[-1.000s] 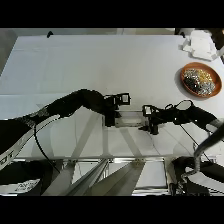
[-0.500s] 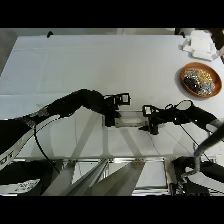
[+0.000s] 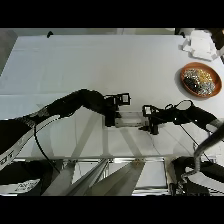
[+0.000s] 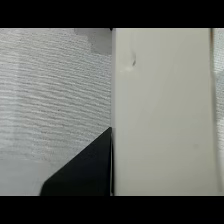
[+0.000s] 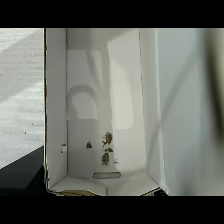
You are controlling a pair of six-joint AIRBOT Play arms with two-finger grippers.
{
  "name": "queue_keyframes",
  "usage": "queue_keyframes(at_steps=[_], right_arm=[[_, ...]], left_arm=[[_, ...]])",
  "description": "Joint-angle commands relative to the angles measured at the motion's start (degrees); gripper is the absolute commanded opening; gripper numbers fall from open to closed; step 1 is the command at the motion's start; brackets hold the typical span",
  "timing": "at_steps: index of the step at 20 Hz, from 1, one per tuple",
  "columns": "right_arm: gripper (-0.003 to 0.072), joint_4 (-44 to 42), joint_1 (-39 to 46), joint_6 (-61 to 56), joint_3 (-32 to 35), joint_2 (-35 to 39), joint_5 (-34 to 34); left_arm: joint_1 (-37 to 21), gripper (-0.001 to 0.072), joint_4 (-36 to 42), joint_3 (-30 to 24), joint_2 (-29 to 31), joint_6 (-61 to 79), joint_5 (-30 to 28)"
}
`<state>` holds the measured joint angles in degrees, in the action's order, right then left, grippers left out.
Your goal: Fold the box and place the chain.
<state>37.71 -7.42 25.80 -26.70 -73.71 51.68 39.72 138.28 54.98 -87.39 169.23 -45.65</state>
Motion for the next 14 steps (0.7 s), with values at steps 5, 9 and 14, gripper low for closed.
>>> queue_keyframes(at_steps=[5,9,14], right_arm=[[0.0437,0.0,0.0,0.0,0.0,0.0,0.0],[0.0437,0.0,0.0,0.0,0.0,0.0,0.0],[0.0437,0.0,0.0,0.0,0.0,0.0,0.0]], left_arm=[[-1.7,0.07,-3.2,0.0,2.9,-3.3,-1.3],[-5.9,0.0699,-6.4,0.0,10.3,-10.3,-4.8],[-9.1,0.0528,-7.1,0.0,21.3,-23.9,-13.4]])
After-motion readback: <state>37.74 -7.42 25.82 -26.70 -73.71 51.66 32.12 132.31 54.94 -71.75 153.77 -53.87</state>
